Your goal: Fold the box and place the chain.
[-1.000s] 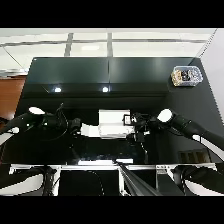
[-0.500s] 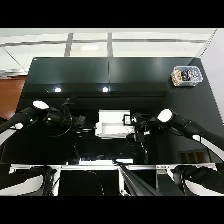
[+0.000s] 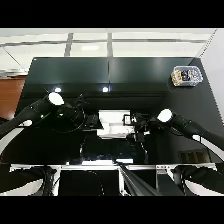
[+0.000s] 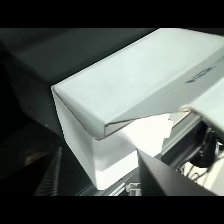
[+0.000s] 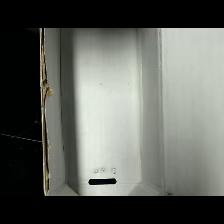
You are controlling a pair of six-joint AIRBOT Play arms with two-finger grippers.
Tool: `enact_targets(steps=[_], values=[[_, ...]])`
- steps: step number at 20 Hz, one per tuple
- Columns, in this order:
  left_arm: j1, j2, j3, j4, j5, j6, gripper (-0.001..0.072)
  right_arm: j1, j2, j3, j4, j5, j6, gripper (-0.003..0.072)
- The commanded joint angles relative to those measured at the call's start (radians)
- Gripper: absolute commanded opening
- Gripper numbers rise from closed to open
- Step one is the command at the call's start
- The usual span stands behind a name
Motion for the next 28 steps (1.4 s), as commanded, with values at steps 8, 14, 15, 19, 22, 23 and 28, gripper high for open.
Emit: enact_targets(steps=[8, 14, 15, 19, 22, 23, 28], values=[[-0.173, 0.004, 0.096, 0.267, 0.048, -0.341, 0.0443, 0.0, 0.0, 0.0, 0.0, 0.0, 0.0, 0.0202], [-0.218, 0.003, 0.122, 0.31, 0.061, -0.416, 0.0362, 0.0, 0.0, 0.0, 0.0, 0.0, 0.0, 0.0202], [-0.224, 0.003, 0.123, 0.331, 0.06, -0.442, 0.0357, 0.0, 0.0, 0.0, 0.0, 0.0, 0.0, 0.0201], [-0.261, 0.003, 0.133, 0.421, 0.057, -0.524, 0.0355, 0.0, 0.0, 0.0, 0.0, 0.0, 0.0, 0.0202], [-0.283, -0.004, 0.133, 0.457, 0.057, -0.568, 0.035, 0.0, 0.0, 0.0, 0.0, 0.0, 0.0, 0.0202], [-0.287, -0.01, 0.133, 0.466, 0.058, -0.581, 0.035, 0.0, 0.0, 0.0, 0.0, 0.0, 0.0, 0.0202], [-0.302, -0.054, 0.144, 0.551, 0.052, -0.7, 0.035, 0.0, 0.0, 0.0, 0.0, 0.0, 0.0, 0.0201]])
